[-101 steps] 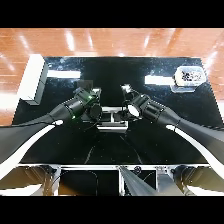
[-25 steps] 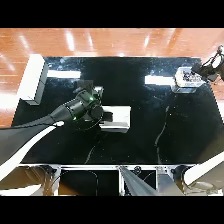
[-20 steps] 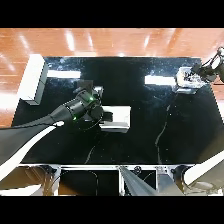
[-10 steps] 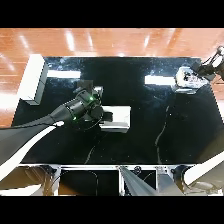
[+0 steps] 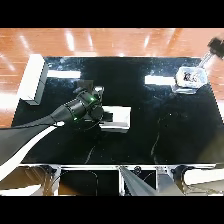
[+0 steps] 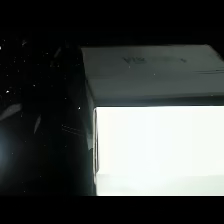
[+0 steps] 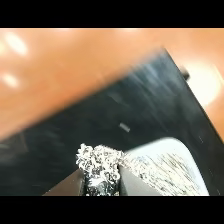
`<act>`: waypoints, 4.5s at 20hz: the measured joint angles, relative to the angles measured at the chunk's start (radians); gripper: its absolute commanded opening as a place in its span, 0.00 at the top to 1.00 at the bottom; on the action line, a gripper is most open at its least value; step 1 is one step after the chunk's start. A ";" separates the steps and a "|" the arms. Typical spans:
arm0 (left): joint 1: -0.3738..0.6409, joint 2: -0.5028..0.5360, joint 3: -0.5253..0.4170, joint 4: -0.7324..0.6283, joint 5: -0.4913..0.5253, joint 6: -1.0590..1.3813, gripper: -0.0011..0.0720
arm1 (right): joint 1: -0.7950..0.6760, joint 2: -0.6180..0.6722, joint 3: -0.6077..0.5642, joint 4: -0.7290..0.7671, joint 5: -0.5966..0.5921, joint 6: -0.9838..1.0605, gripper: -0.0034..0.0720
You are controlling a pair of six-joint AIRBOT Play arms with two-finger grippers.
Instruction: Fold the box and place the chain.
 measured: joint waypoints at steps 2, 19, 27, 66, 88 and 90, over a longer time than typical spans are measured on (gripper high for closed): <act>0.000 0.000 0.000 0.003 -0.001 0.000 0.96 | 0.033 0.109 0.000 0.021 0.010 -0.041 0.93; -0.002 -0.001 0.000 0.001 -0.069 0.002 0.96 | 0.670 0.646 -0.134 0.148 0.406 -0.130 0.93; -0.002 -0.001 0.000 -0.001 -0.072 0.002 0.96 | 0.893 0.656 -0.319 0.169 0.312 -0.075 0.93; -0.002 -0.001 0.000 0.000 -0.043 0.001 0.96 | 0.961 0.493 -0.731 0.223 0.050 -0.056 0.93; -0.002 -0.001 0.001 -0.005 -0.024 0.002 0.96 | 0.822 0.550 -0.772 0.151 0.213 -0.089 0.32; -0.002 0.002 0.002 -0.004 -0.016 0.002 0.96 | 0.747 0.635 -0.827 0.091 0.270 -0.082 0.32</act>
